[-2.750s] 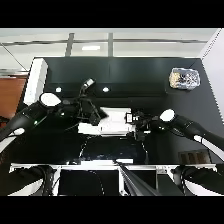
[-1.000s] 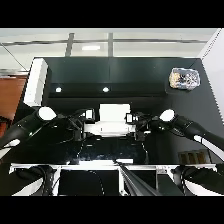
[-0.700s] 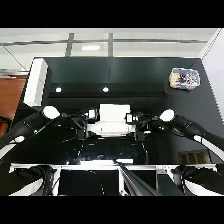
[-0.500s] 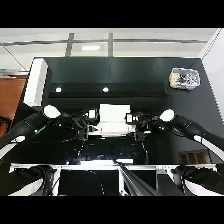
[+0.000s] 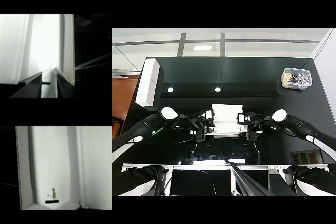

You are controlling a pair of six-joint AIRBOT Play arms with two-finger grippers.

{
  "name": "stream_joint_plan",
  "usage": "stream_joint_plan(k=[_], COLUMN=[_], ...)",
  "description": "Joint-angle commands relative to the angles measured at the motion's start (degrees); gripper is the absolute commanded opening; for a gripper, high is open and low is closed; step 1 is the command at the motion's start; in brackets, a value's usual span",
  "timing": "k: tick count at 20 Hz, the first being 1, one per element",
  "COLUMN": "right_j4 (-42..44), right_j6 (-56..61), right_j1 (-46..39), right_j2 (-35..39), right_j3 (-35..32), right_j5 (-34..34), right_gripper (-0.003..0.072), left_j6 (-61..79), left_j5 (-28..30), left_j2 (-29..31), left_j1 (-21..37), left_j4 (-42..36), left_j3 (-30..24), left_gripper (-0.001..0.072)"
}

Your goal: Fold the box and place the chain.

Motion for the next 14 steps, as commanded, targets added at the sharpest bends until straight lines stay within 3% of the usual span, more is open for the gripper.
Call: stream_joint_plan(k=[1, 6, 8, 9, 10, 11, 13, 14], right_j4=[0.1, 0.1, 0.1, 0.1, 0.1, 0.1, 0.1, 0.1], right_j6=[0.1, 0.1, 0.1, 0.1, 0.1, 0.1, 0.1, 0.1], right_j1=[0.0, 0.0, 0.0, 0.0, 0.0, 0.0, 0.0, 0.0], right_j2=[0.0, 0.0, 0.0, 0.0, 0.0, 0.0, 0.0, 0.0], right_j3=[0.0, 0.0, 0.0, 0.0, 0.0, 0.0, 0.0, 0.0], right_j5=[0.0, 0.0, 0.0, 0.0, 0.0, 0.0, 0.0, 0.0], right_gripper=[0.0238, 0.0238, 0.0239, 0.0238, 0.0239, 0.0238, 0.0239, 0.0238], left_j6=[-0.1, -0.1, -0.1, -0.1, -0.1, -0.1, -0.1, -0.1], left_j5=[1.0, 0.7, 0.8, 0.9, 1.4, 1.6, 1.5, 1.5], left_j2=[-0.6, -0.6, -0.6, -0.6, -0.6, -0.6, -0.6, -0.6], left_j1=[-1.3, -1.3, -1.3, -1.3, -1.3, -1.3, -1.3, -1.4], left_j4=[-2.3, -1.9, -1.9, -1.9, -1.9, -1.9, -1.5, -1.5], left_j3=[0.1, 0.1, 0.1, 0.1, 0.1, 0.1, 0.1, 0.1], left_gripper=[0.0220, 0.0217, 0.0171, 0.0219, 0.0365, 0.0376, 0.0250, 0.0295])
